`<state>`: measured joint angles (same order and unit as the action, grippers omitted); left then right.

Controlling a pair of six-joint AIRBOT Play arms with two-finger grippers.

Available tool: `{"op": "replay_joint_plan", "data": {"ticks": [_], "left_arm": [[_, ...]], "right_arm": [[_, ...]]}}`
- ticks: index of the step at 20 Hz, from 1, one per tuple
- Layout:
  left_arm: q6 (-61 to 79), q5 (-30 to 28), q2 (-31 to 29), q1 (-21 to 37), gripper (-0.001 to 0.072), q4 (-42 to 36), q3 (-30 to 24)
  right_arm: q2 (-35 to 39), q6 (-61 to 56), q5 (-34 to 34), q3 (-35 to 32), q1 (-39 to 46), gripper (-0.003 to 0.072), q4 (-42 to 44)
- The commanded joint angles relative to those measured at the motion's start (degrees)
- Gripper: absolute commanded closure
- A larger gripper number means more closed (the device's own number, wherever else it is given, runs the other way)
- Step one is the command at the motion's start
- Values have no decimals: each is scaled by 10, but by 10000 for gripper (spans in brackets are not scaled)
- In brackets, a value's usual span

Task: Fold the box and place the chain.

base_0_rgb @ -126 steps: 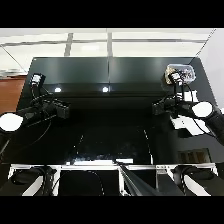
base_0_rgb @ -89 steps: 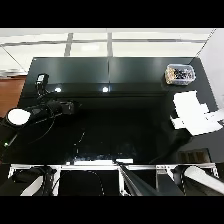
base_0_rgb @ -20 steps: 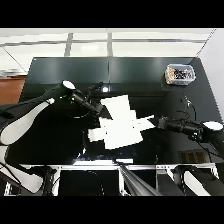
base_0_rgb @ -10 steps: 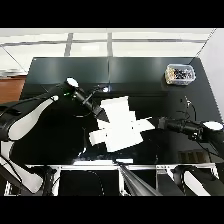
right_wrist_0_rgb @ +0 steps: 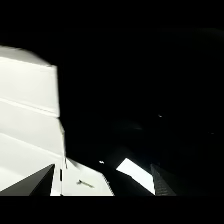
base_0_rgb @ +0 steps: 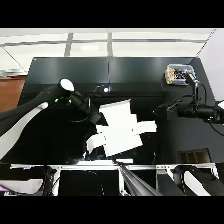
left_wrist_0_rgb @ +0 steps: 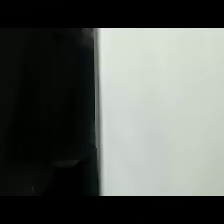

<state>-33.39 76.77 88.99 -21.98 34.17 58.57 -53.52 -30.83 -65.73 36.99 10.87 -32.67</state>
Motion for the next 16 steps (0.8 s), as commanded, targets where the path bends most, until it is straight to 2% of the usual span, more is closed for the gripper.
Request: {"op": "replay_joint_plan", "data": {"ticks": [1, 4, 7, 12, 16], "left_arm": [[205, -177, -93, -23, 685, -11, -92], [370, -206, -91, -24, 685, -1, -87], [377, -277, -91, -36, 685, 28, -87], [375, -358, -88, -80, 685, 138, -87], [348, -371, -72, -85, 684, 131, -87]], "right_arm": [[0, -2, 2, 26, 0, -15, -38], [0, 3, 6, 26, -4, -15, -47], [0, 79, 9, 14, -38, -15, -84], [0, 204, 110, -61, -126, -15, -79], [0, 265, 167, -101, -213, -15, -84]]}}
